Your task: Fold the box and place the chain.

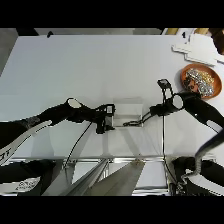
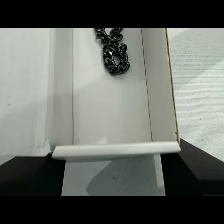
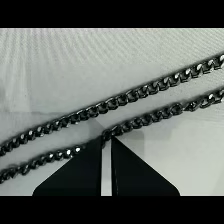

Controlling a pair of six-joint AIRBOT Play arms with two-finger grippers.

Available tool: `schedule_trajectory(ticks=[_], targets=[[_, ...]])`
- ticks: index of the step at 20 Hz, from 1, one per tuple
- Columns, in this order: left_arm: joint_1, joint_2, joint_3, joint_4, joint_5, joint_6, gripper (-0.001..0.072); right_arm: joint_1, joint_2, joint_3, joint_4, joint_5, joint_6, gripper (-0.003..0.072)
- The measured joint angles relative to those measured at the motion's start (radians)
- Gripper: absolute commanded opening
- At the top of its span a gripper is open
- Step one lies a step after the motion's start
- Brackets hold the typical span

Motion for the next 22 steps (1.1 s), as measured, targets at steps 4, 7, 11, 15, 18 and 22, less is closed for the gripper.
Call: schedule_trajectory(ticks=[4, 7, 11, 15, 18, 22], targets=[[0.0, 0.0, 0.0, 0.0, 0.0, 0.0, 0.0151, 0.0, 0.066, -0.001, 0.0, 0.062, -0.052, 0.0018], [0.0, 0.0, 0.0, 0.0, 0.0, 0.0, 0.0151, 0.0, 0.15, -0.001, 0.002, 0.088, -0.072, 0.0018], [0.0, 0.0, 0.0, 0.0, 0.0, 0.0, 0.0151, 0.0, 0.272, -0.001, 0.02, 0.115, -0.095, 0.0018], [0.0, 0.0, 0.0, 0.0, 0.0, 0.0, 0.0151, 0.0, 0.38, -0.001, 0.124, 0.14, -0.153, 0.0018], [0.0, 0.0, 0.0, 0.0, 0.0, 0.0, 0.0151, 0.006, 0.441, -0.001, 0.28, 0.156, -0.248, 0.0018], [0.0, 0.0, 0.0, 0.0, 0.0, 0.0, 0.0151, 0.075, 0.482, -0.001, 0.457, 0.161, -0.362, 0.0018]])
